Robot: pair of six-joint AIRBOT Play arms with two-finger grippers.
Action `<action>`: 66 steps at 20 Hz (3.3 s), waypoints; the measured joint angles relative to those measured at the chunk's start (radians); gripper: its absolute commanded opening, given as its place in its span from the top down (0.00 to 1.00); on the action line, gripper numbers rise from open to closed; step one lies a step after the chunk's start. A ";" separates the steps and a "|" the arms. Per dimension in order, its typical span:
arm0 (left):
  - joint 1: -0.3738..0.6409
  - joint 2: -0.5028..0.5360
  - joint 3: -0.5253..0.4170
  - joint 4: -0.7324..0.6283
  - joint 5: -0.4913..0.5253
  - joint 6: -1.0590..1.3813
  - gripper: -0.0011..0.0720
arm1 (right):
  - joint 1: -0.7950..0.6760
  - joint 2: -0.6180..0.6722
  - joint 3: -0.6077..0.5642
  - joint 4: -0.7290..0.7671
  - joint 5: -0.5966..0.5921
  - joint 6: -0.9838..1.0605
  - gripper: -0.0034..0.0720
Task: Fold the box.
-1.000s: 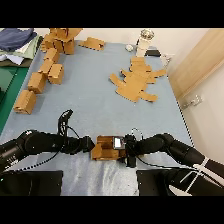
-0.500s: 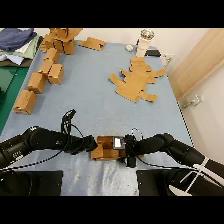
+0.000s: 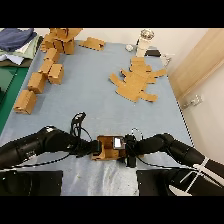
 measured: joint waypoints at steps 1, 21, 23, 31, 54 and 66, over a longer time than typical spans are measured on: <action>-0.017 -0.019 0.021 0.038 -0.001 -0.040 0.24 | 0.000 0.000 0.000 0.000 0.000 0.000 0.39; -0.193 -0.292 0.254 0.414 -0.235 -0.485 0.28 | 0.000 0.000 0.000 0.000 0.000 0.000 0.39; -0.198 -0.301 0.263 0.420 -0.248 -0.496 0.28 | 0.000 0.000 0.000 0.000 0.000 0.000 0.39; -0.204 -0.316 0.280 0.422 -0.262 -0.507 0.78 | 0.000 0.000 0.000 0.000 0.000 0.000 0.39; -0.209 -0.320 0.305 0.394 -0.243 -0.468 0.22 | 0.000 0.000 0.000 -0.001 0.000 -0.001 0.39; -0.210 -0.319 0.345 0.422 -0.311 -0.429 0.53 | 0.000 0.000 0.000 0.000 0.000 0.000 0.39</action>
